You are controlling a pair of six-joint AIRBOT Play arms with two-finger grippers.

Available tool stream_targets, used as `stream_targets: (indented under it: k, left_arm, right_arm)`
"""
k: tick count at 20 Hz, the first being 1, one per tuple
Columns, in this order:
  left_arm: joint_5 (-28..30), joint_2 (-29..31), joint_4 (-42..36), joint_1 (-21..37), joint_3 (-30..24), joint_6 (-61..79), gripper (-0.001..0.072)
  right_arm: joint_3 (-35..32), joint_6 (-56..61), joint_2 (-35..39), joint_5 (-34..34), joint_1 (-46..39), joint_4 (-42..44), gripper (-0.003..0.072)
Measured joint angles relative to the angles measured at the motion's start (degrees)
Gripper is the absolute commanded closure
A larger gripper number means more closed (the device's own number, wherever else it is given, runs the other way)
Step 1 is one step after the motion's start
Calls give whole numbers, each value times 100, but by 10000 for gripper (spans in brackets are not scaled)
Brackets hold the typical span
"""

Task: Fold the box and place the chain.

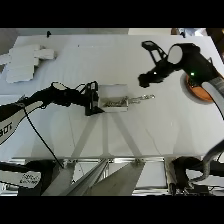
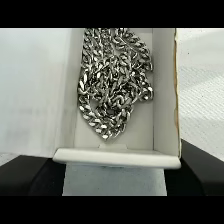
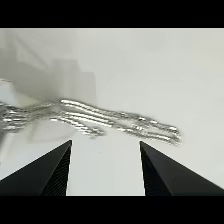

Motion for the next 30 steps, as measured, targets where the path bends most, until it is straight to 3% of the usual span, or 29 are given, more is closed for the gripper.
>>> stream_targets:
  k: [1, 4, 12, 14, 17, 18, 26, 30]
  left_arm:
    - [0, 0, 0, 0, 0, 0, 144]
    - [0, 0, 0, 0, -2, 0, 144]
    - [0, 0, 0, 0, 0, 0, 144]
    - [0, 0, 0, 0, 0, 0, 144]
    - [0, 0, 0, 0, 0, 0, 144]
    - [-2, 0, 2, 0, -2, 0, 144]
    - [0, 0, 0, 0, 0, 0, 144]
    - [0, 0, 0, 0, -2, 0, 144]
  right_arm:
    - [-109, -105, -20, -28, -131, -90, 58]
    - [-389, -573, -166, -170, -354, -216, 50]
    - [-658, -1665, -804, -516, -203, -42, 52]
    - [-669, -1777, -898, -605, -105, -42, 118]
    - [-678, -1862, -984, -684, -20, -105, 118]
    - [-682, -1878, -1005, -691, -4, -133, 148]
    - [-717, -1919, -1060, -619, 81, -203, 649]
    - [-719, -1862, -1027, -433, 107, -210, 667]
